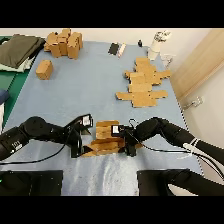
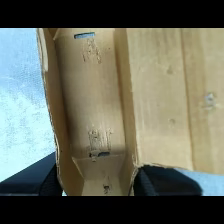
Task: Fold the box.
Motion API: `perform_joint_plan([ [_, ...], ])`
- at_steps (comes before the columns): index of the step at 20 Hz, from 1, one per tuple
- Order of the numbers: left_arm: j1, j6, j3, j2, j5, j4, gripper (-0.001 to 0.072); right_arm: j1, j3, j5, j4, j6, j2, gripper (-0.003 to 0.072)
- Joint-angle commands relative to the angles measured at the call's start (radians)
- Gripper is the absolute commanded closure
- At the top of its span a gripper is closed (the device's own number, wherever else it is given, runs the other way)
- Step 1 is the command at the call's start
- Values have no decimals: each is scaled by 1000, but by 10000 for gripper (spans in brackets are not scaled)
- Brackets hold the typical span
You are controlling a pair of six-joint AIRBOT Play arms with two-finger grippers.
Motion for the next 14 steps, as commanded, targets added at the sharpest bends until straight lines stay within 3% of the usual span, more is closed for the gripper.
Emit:
perform_joint_plan([
  [1,-25,55,-37,0,30,2,25,0,0,-1,0,0,0,165],
  [6,-37,222,-38,-64,42,-27,24,0,0,-1,0,0,0,165],
  [9,-22,233,-39,-108,117,-30,6,-1,0,-1,-1,0,0,166],
  [14,-23,229,-40,-127,138,-31,6,-1,0,-1,-1,0,0,165],
])
